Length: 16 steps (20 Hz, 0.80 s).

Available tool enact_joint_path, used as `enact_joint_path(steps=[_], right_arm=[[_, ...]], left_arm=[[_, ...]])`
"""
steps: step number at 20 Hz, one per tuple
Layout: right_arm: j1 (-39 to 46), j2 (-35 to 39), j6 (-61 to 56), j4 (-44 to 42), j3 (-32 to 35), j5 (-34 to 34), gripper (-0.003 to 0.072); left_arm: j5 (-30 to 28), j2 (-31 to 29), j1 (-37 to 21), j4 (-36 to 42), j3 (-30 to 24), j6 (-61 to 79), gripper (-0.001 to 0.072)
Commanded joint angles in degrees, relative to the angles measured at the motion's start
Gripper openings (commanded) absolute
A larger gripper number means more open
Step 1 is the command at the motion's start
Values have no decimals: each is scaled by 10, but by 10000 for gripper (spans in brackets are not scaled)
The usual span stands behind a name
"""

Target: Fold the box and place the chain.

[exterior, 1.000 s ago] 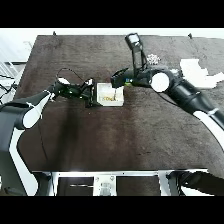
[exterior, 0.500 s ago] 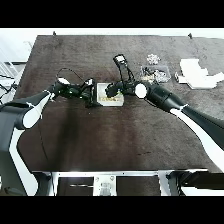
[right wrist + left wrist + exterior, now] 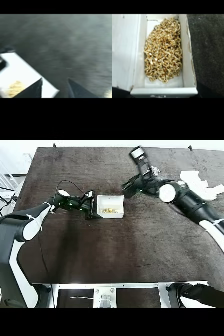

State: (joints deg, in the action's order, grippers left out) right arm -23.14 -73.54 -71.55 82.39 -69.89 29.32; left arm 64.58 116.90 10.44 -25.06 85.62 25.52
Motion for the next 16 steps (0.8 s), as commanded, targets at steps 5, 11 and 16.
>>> enact_joint_path(steps=[5,11,16], right_arm=[[155,-46,392,-363,-14,50,311],[175,-198,524,-475,-139,191,303],[147,-290,537,-474,-214,267,302]], left_arm=[[0,0,0,0,0,0,355],[0,0,0,0,0,0,355],[0,0,0,0,0,0,355]])
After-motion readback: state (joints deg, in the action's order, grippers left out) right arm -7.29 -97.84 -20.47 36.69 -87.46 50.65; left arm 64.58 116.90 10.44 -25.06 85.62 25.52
